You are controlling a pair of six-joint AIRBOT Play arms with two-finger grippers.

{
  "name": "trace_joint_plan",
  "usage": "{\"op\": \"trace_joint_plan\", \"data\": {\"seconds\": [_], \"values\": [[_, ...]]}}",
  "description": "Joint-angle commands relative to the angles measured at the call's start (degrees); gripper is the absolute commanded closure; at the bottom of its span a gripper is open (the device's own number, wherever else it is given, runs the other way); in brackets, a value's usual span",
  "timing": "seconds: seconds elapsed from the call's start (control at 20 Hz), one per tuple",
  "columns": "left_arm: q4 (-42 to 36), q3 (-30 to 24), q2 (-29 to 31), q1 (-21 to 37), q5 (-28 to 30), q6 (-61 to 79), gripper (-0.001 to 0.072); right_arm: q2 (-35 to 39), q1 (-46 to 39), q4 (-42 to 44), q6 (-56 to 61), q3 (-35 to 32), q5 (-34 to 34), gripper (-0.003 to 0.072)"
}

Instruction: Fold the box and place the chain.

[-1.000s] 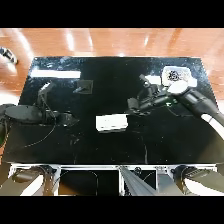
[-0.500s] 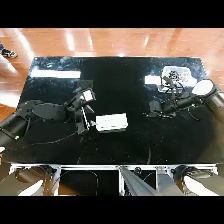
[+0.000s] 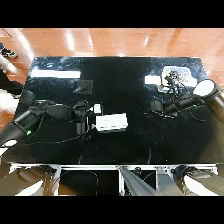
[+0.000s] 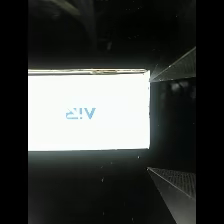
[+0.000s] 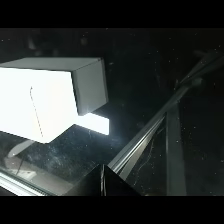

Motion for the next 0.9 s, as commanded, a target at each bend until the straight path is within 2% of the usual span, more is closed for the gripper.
{"op": "trace_joint_plan", "data": {"seconds": [0.0,0.25,0.4,0.85], "values": [[-2.82,0.72,-2.69,-0.11,-0.07,-1.16,0.0091,0.02,-0.02,-0.09,0.46,-0.02,-0.28,0.0653],[-4.13,2.43,-3.15,-0.13,0.44,-1.84,0.0093,0.02,-0.02,-0.09,0.46,-0.02,-1.81,0.0653],[-4.98,2.43,-4.31,-0.37,3.3,-3.06,0.0096,0.02,-0.04,-0.13,0.44,-0.02,-2.21,0.0653],[-4.96,2.43,-5.49,-0.37,-0.04,-2.84,0.0096,0.02,-0.02,-0.15,0.42,-0.02,-2.19,0.0653]]}}
